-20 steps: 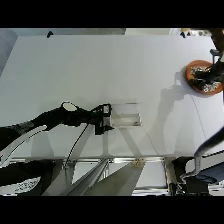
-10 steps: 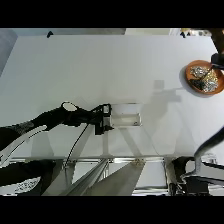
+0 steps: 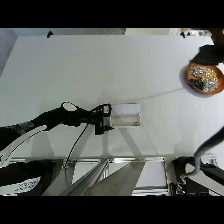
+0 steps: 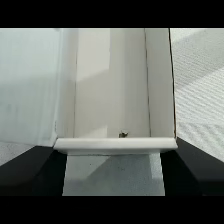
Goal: Fold the box and place the chain.
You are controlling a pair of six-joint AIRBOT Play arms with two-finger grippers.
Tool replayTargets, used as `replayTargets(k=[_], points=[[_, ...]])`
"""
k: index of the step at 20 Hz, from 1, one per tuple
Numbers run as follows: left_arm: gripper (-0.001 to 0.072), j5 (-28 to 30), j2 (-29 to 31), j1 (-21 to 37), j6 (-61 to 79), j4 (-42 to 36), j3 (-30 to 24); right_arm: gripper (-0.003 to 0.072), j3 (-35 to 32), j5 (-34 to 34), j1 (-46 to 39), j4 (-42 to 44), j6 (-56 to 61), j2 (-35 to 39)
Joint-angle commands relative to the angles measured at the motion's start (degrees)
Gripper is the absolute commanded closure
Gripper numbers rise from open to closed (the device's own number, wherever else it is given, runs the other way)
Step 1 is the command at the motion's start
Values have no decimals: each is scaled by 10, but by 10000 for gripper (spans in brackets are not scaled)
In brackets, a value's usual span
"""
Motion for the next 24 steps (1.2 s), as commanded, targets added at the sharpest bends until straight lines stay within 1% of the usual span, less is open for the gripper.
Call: replayTargets(k=[1,4,6,12,15,20,22,24], points=[[575,0,0,0,0,0,0,668,0,14,118,-1,22,28],[575,0,0,0,0,0,0,668,0,19,201,-61,60,28],[575,0,0,0,0,0,0,668,0,28,233,-98,77,28],[575,0,0,0,0,0,0,668,-2,65,254,-95,87,32],[575,0,0,0,0,0,0,668,-34,60,289,-97,89,65],[575,0,0,0,0,0,0,668,-141,-23,354,-97,127,144],[575,0,0,0,0,0,0,668,-187,-58,384,-97,143,162],[575,0,0,0,0,0,0,668,-232,-108,419,-97,163,174]])
